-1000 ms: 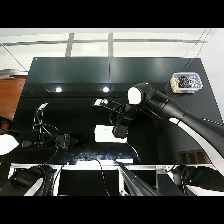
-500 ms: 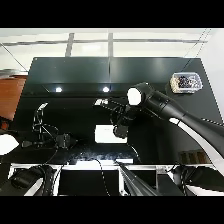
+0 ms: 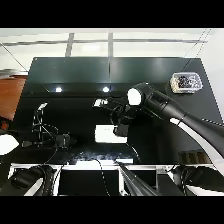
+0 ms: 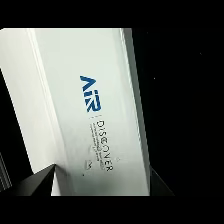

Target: Fold the box and place the chain.

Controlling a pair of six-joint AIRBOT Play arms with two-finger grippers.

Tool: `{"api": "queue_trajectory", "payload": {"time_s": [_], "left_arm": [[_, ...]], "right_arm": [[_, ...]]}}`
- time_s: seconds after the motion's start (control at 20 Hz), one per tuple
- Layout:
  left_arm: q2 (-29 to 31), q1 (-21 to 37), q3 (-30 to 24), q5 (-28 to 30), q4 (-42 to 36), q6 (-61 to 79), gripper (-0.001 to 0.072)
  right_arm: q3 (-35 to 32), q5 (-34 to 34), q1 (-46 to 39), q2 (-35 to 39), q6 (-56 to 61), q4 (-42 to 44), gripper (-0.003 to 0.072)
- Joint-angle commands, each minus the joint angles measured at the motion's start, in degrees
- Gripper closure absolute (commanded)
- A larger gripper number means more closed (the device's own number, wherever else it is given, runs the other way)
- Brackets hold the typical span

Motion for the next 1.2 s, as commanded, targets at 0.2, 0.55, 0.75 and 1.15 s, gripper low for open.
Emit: {"api": "queue_trajectory", "payload": {"time_s": [0.2,0.55,0.75,1.15], "left_arm": [[0.09,1.57,-0.04,0.2,0.85,0.02,0.0001],[0.42,4.76,-0.04,0.59,0.9,0.04,0.0001],[0.42,4.79,-0.04,1.4,0.92,0.02,0.0],[0.42,4.79,-0.07,1.44,0.9,0.02,0.0]], "right_arm": [[0.02,5.14,1.09,5.01,-3.58,0.17,-0.0021],[-0.98,-2.1,1.99,3.28,-4.42,0.0,-0.0022],[-1.36,0.57,3.13,2.49,-5.07,-1.84,-0.0022],[-3.3,-3.87,4.83,2.03,-0.35,-3.67,-0.0021]]}}
